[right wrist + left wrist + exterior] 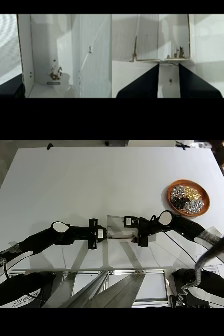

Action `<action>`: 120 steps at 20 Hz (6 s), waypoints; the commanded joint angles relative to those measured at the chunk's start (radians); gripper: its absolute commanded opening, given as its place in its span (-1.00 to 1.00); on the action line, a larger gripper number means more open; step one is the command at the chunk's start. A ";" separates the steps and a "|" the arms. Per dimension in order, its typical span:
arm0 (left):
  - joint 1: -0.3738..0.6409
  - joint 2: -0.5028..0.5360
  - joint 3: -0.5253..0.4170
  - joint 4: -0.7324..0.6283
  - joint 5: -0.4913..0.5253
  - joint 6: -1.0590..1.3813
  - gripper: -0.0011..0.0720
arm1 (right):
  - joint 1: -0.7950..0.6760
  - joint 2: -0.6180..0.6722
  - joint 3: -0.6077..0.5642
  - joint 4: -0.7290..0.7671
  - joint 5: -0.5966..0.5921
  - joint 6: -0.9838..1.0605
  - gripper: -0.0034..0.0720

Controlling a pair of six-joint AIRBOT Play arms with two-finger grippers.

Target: Fold the box and place the chain.

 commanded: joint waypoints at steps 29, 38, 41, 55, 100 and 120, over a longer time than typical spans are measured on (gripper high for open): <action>0.056 0.214 0.000 0.018 0.021 -0.634 -0.81 | 0.000 0.001 0.000 0.000 0.000 0.001 0.17; 0.447 0.452 0.000 0.731 -0.384 -1.731 -0.96 | 0.000 0.001 0.000 0.000 0.000 0.001 0.17; 0.423 0.374 0.000 0.719 -0.385 -1.789 -0.96 | 0.000 0.001 0.000 0.000 0.000 0.001 0.17; 0.216 0.087 0.000 0.409 -0.227 -1.662 -0.96 | 0.000 0.001 0.000 0.001 0.000 0.001 0.17; 0.068 0.054 0.173 0.409 -0.245 -1.680 0.45 | 0.000 0.001 0.000 0.001 0.000 0.001 0.17; -0.044 -0.054 0.306 0.744 -0.298 -2.165 0.61 | 0.000 0.002 0.000 0.000 0.000 0.001 0.17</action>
